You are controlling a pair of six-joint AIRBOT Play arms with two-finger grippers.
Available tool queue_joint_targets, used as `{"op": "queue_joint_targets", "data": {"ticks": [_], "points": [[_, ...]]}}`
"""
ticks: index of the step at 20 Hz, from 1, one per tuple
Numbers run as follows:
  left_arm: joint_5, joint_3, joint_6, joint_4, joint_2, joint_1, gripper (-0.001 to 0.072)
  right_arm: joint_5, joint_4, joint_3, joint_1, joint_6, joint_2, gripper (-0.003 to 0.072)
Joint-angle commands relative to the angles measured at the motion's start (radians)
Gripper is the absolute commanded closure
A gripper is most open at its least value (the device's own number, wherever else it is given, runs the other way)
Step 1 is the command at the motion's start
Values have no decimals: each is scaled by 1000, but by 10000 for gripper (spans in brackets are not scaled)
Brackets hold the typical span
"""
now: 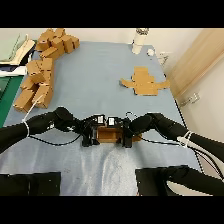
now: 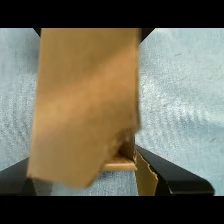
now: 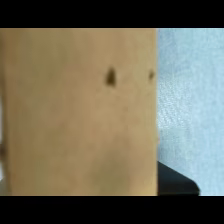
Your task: Fold the box.
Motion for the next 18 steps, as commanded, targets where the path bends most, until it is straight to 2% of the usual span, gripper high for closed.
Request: {"op": "queue_joint_targets", "data": {"ticks": [1, 2, 3, 4, 18], "points": [[-3, 1, 0, -5, -5, -8, 5, 3, 0, 0, 0, 2, 0, 172], [-3, 1, 0, -6, -5, -8, 53, 3, 0, 0, 0, 2, 0, 171], [-3, 1, 0, -5, -5, -8, 166, 3, 0, 0, 0, 2, 0, 172], [-4, 1, 0, -4, -5, -8, 182, 3, 0, 0, 0, 2, 0, 171], [-5, 1, -1, -3, -4, -8, 181, 3, 0, 0, 0, 2, 0, 171]]}}
